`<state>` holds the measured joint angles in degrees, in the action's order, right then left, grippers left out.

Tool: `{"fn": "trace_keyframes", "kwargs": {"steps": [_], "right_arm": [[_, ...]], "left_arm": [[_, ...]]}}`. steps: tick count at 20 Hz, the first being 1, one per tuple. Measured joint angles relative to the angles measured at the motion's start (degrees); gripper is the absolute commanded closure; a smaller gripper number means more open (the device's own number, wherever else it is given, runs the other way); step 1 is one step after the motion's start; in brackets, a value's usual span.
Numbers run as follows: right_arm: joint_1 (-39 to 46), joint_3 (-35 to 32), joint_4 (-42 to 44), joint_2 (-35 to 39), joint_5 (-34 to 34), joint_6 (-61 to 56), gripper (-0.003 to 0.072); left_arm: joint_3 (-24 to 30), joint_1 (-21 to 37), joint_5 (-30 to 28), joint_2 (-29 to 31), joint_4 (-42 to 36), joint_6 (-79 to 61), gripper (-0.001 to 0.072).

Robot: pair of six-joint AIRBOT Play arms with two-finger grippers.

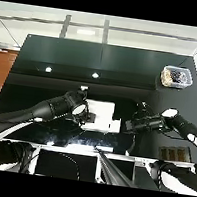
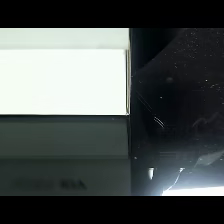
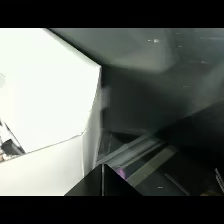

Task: Fold the box and place the chain.

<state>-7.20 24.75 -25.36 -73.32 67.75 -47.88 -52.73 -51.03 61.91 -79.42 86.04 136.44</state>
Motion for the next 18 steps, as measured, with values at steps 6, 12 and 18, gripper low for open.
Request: {"fn": "trace_keyframes", "kwargs": {"steps": [6,12,18], "right_arm": [[-0.2,0.0,2.12,0.0,2.08,2.95,0.0144],[-0.61,0.37,5.16,0.0,2.49,2.84,0.0148],[-4.24,1.95,8.13,0.0,-1.07,-2.16,0.0152]], "left_arm": [[0.0,0.0,0.04,0.0,0.0,0.0,0.068],[0.0,0.0,0.07,0.0,0.0,0.02,0.068],[0.0,0.0,0.02,0.0,0.0,0.04,0.068]]}}
